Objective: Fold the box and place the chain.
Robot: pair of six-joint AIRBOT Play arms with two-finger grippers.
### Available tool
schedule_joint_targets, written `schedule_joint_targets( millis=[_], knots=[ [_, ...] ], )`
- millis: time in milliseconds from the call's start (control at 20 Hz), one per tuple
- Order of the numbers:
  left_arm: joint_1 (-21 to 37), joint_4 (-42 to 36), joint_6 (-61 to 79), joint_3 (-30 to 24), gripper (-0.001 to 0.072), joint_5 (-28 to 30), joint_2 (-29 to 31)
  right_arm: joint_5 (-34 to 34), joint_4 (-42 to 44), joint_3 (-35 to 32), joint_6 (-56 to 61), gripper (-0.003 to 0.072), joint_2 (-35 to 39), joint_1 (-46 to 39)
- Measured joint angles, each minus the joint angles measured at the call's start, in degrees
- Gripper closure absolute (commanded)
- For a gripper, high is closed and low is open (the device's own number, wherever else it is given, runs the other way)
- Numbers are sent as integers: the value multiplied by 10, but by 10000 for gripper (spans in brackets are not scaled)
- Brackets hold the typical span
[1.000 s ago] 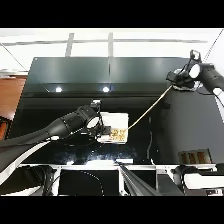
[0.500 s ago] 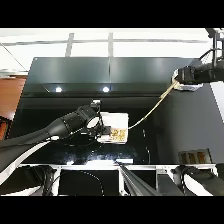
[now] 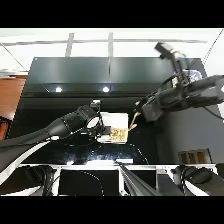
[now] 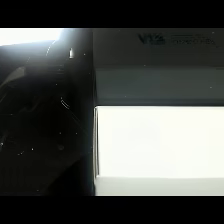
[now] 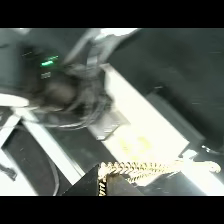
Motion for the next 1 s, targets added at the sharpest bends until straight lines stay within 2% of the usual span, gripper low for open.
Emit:
schedule_joint_targets(
  millis=[250,650,800,1000],
  knots=[
    [0,0,0,0,677,0,0,-35,15,-44,5,656,-21,55],
    [0,0,0,0,677,0,0,-109,10,-124,0,654,-30,65],
    [0,0,0,0,677,0,0,-97,1,-131,-7,654,-29,32],
    [0,0,0,0,677,-2,0,-65,58,-135,-61,655,-28,-10]
  ],
)
